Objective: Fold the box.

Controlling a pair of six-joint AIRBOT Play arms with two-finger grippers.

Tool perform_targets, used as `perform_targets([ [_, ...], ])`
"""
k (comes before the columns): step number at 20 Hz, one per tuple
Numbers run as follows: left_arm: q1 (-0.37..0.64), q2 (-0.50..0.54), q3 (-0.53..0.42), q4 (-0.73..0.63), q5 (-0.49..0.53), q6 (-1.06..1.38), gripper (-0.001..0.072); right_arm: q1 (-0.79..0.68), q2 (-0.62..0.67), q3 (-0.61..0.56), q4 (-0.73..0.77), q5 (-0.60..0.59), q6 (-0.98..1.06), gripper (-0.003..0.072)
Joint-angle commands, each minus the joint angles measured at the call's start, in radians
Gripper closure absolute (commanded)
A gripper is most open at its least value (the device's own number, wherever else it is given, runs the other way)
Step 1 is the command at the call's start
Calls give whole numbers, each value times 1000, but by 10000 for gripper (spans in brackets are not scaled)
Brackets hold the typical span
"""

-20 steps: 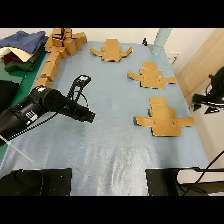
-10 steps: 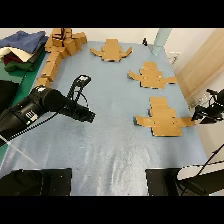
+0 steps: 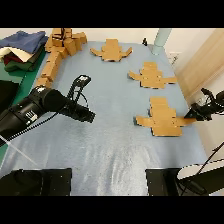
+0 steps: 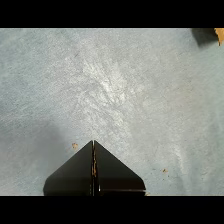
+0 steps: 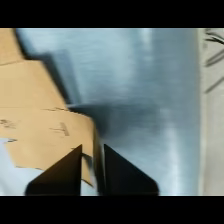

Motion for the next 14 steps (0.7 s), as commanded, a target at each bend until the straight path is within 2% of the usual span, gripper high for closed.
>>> perform_targets([
  [1, 1, 0, 0, 0, 0, 0, 697, 26, 5, -1, 167, -77, -25, 663],
  [4, 1, 0, 0, 0, 0, 0, 697, 85, 18, -35, 352, -66, 5, 683],
  [6, 1, 0, 0, 0, 0, 0, 697, 138, 49, -126, 506, -35, 5, 684],
  [9, 1, 0, 0, 0, 0, 0, 697, 263, 161, -345, 535, 105, 19, 684],
  [12, 1, 0, 0, 0, 0, 0, 697, 386, 353, -613, 528, 319, 73, 684],
  [14, 1, 0, 0, 0, 0, 0, 697, 442, 477, -752, 506, 427, 130, 683],
])
